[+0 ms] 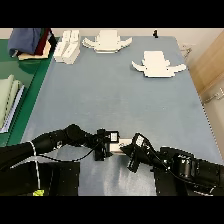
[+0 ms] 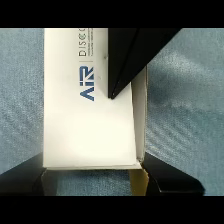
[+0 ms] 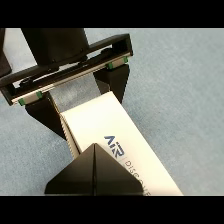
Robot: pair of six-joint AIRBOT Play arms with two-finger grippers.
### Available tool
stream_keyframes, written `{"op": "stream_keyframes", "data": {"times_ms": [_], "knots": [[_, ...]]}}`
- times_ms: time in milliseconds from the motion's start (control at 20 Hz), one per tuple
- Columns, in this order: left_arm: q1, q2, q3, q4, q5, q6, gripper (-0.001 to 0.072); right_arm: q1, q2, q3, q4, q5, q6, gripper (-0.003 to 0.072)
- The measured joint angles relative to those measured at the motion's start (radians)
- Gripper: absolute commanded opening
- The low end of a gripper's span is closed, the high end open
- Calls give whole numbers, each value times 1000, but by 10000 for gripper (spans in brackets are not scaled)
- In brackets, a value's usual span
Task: Fold the box.
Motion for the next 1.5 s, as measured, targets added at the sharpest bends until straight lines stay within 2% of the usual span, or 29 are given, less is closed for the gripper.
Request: {"op": "stream_keyframes", "data": {"times_ms": [900,1200,1500], "knots": [[0,0,0,-1,0,-1,480,0,0,-22,1,-45,-1,0],[0,0,0,-2,-1,-3,480,1,48,7,4,37,-2,1],[0,0,0,-5,0,-3,480,2,70,41,5,37,-1,1]]}}
